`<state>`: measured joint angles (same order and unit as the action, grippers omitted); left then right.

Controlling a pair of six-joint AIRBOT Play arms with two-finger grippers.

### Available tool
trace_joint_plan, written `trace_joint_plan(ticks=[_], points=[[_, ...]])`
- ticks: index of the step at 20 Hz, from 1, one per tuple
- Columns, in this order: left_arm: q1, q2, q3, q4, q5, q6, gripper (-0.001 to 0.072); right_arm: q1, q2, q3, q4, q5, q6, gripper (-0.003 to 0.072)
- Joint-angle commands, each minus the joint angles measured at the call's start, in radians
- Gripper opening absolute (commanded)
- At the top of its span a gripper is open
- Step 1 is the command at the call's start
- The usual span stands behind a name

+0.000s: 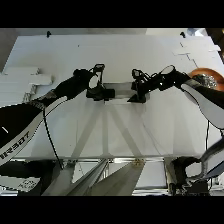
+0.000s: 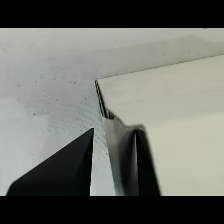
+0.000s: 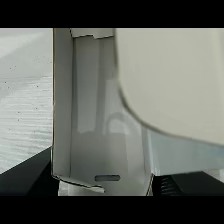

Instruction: Fold the box and place the chain.

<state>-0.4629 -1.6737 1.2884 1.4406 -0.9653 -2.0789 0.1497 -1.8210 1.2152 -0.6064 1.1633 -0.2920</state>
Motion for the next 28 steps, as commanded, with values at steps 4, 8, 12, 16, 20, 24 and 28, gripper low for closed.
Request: trace_joint_plan(ticks=[4,8,12,16,20,24,28], points=[[-0.013,0.0,0.001,0.015,-0.044,-0.069,0.0148,0.0,0.0,0.0,0.002,0.0,0.0,0.0493],[-0.012,-0.001,0.001,0.016,-0.022,-0.068,0.0004,0.0,0.0,0.0,0.001,0.0,0.0,0.0493],[-0.013,0.0,0.001,0.008,0.031,-0.064,0.0007,0.0,0.0,0.0,0.001,0.0,0.0,0.0493],[-0.012,0.002,0.001,0.006,0.037,-0.063,0.0406,0.0,0.0,0.0,0.002,0.0,0.0,0.0493],[-0.007,0.034,0.001,-0.013,0.018,-0.007,0.0415,0.0,0.0,0.0,0.001,0.0,0.0,0.0493],[0.041,0.133,0.001,-0.017,-0.075,0.148,0.0415,0.0,0.0,0.0,0.001,0.0,0.0,0.0493],[0.15,0.225,-0.021,-0.106,-0.161,0.55,0.0414,0.0,0.0,0.0,0.001,0.0,0.0,0.0493]])
